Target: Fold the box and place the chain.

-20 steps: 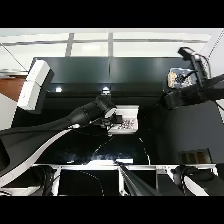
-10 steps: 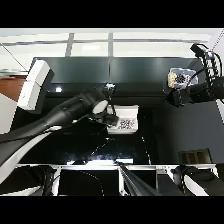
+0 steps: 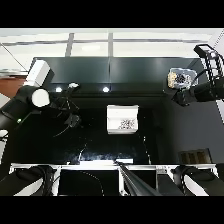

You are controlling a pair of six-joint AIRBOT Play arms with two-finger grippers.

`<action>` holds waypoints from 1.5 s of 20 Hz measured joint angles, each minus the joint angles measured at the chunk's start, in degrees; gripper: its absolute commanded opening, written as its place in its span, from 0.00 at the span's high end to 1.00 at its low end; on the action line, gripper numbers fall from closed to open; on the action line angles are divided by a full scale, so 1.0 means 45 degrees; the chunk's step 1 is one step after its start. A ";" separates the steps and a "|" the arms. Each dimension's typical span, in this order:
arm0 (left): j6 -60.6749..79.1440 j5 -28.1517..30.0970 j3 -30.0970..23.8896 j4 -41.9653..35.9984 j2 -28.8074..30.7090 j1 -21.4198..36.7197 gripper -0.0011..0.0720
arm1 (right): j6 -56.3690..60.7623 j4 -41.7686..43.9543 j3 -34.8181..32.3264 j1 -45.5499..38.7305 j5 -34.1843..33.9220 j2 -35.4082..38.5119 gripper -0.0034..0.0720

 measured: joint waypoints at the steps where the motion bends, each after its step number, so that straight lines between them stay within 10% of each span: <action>1: 0.2030 0.0243 -0.0408 -0.1195 0.0078 0.0316 0.00 | 0.0000 -0.0005 0.0000 0.0000 -0.0024 0.0000 0.31; 2: 0.4148 0.0602 -0.0801 -0.2278 0.0131 0.0510 0.00 | 0.0000 -0.0005 0.0000 0.0000 -0.0039 0.0000 0.28; 3: 0.6062 0.0918 -0.1141 -0.3118 0.0170 0.0588 0.00 | 0.0005 -0.0005 0.0000 0.0000 -0.0078 0.0000 0.01; 14: 1.7010 0.4007 -0.2900 -0.8063 -0.1292 -0.0141 0.01 | -0.0869 -0.0384 0.0000 0.0000 -0.1404 0.0000 0.02; 30: 1.8166 0.4328 -0.1724 -0.9928 -0.3745 -0.0879 0.01 | -0.1001 -0.0350 -0.0078 0.0000 -0.1773 -0.0010 0.02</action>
